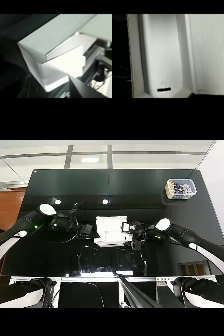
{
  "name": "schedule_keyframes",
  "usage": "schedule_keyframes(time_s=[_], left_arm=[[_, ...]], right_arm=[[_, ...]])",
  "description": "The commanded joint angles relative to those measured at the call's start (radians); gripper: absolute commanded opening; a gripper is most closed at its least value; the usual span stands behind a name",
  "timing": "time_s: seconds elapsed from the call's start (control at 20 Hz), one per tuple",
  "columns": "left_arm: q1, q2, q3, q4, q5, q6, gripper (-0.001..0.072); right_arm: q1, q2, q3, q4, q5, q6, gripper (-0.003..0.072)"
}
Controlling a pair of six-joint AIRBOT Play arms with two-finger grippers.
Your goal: Fold the box and place the chain.
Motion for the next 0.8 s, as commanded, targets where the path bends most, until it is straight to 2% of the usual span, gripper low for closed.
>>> schedule_keyframes(time_s=[0.0,0.1,0.2,0.4,0.75], left_arm=[[-0.082,-0.001,0.092,0.146,0.027,-0.2,0.0503],[-0.122,-0.001,0.134,0.196,0.026,-0.296,0.05],[-0.164,0.0,0.161,0.27,0.037,-0.378,0.0376],[-0.233,-0.001,0.176,0.42,0.059,-0.545,0.0373],[-0.334,-0.001,0.176,0.582,0.127,-0.756,0.0368]], right_arm=[[0.0,-0.001,0.001,0.0,0.0,0.0,0.0168],[0.0,-0.001,0.001,0.0,0.0,0.0,0.0168],[0.0,-0.001,0.001,0.0,0.0,0.0,0.0168],[0.0,-0.001,0.001,0.0,0.0,0.0,0.0168],[0.0,-0.001,0.001,0.0,0.0,0.0,0.0168]])
